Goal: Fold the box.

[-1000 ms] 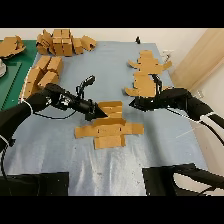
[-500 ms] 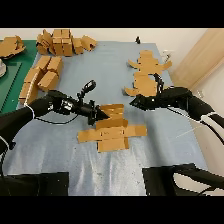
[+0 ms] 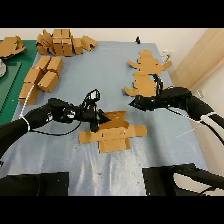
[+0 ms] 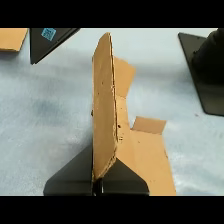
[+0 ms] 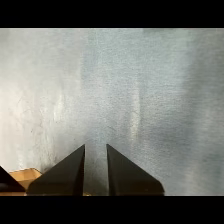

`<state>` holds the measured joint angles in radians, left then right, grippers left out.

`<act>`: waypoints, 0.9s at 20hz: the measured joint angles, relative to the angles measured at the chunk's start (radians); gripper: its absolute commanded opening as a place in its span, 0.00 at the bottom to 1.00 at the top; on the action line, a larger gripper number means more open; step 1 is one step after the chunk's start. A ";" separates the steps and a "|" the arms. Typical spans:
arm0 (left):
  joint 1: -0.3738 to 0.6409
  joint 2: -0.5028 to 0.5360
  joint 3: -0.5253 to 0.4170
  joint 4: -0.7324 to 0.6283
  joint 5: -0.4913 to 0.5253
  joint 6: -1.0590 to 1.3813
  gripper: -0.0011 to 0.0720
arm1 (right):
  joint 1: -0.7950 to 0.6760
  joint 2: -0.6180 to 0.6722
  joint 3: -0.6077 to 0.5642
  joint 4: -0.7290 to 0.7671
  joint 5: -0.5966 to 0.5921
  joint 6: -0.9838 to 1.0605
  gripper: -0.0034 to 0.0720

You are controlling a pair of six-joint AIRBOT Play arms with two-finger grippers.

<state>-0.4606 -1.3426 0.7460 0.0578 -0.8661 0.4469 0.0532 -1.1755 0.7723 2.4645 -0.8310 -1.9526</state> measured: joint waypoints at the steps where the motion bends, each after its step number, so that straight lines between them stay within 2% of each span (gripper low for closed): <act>1: -0.003 0.002 -0.008 -0.004 0.013 0.014 0.03 | 0.002 0.000 0.000 0.000 0.000 0.000 0.32; 5: -0.010 0.001 -0.026 -0.008 0.026 0.045 0.03 | 0.023 0.000 0.000 0.000 0.000 -0.001 0.32; 11: -0.011 0.001 -0.048 0.027 -0.034 0.015 0.03 | 0.034 0.000 0.000 -0.001 0.016 -0.003 0.32; 18: -0.011 0.000 -0.088 0.035 -0.048 -0.010 0.03 | 0.034 0.000 0.000 -0.001 0.027 -0.003 0.32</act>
